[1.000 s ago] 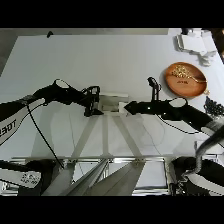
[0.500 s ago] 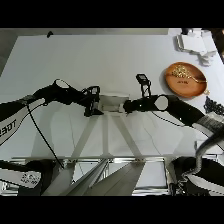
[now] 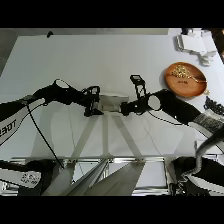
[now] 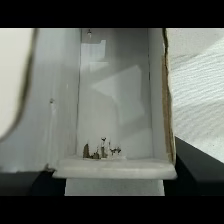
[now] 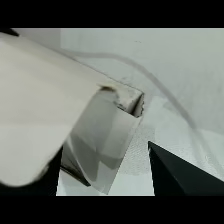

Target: Fold the box and place the chain.

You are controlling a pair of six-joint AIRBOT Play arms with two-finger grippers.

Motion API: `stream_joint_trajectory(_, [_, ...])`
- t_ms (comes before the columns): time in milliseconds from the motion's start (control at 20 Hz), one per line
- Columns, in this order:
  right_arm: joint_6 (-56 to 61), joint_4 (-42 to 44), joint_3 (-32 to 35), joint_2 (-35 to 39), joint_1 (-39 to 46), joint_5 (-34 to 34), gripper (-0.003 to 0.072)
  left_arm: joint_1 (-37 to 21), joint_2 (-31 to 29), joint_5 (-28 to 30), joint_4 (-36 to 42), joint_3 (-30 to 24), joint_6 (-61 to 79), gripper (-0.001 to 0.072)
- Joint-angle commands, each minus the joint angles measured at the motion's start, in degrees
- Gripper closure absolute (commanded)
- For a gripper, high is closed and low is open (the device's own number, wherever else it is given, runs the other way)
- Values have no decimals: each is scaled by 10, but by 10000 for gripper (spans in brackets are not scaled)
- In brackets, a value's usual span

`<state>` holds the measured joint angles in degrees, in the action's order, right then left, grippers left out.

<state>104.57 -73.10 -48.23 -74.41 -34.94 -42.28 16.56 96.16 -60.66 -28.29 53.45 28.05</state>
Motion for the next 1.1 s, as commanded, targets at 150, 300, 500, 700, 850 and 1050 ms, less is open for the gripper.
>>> stream_joint_trajectory(150, [125, -28, -56, -50, -28, -30, 124, 0, 0, 0, 0, 0, 0, 392])
stream_joint_trajectory(300, [127, -39, -87, -87, -42, -45, 140, 0, 0, 0, 0, 0, 0, 392])
stream_joint_trajectory(500, [219, -147, -102, -103, -42, -103, 156, 0, 0, 0, 0, 0, 0, 392])
stream_joint_trajectory(700, [274, -212, -102, -103, -42, -142, 192, 0, 0, 0, 0, 0, 0, 392])
stream_joint_trajectory(850, [274, -212, -104, -103, -44, -146, 192, 0, 0, 0, 0, 0, 0, 392])
stream_joint_trajectory(1050, [274, -216, -113, -105, -56, -150, 192, 0, 0, 0, 0, 0, 0, 392])
